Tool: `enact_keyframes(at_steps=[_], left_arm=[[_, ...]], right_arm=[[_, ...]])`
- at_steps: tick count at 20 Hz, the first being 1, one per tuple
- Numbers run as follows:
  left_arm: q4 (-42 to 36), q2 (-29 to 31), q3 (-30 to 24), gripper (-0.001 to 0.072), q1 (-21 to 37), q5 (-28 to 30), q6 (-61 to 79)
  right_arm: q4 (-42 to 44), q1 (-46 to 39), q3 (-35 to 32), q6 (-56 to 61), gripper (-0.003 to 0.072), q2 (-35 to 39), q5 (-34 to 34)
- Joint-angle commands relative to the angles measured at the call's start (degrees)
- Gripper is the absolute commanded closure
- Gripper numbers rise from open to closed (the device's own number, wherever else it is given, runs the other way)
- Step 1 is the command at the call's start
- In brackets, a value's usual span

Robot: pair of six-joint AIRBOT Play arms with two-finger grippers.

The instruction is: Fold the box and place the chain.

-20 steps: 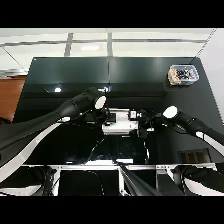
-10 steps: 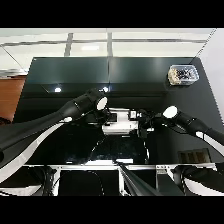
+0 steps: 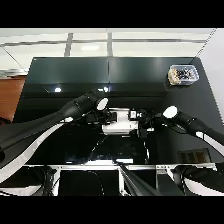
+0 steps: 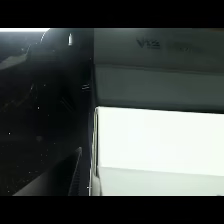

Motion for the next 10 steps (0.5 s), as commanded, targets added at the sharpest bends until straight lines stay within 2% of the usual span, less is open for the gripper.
enact_keyframes(at_steps=[1, 10], left_arm=[[0.2, 0.0, 0.0, 0.0434, -0.1, 0.3, 0.0], [1.0, -0.3, -0.1, 0.0434, -0.9, -0.1, 0.2]], right_arm=[[0.0, 0.0, 0.0, 0.0, 0.0274, 0.0, 0.0], [0.0, 0.0, 0.0, 0.0, 0.0274, 0.0, 0.0]])
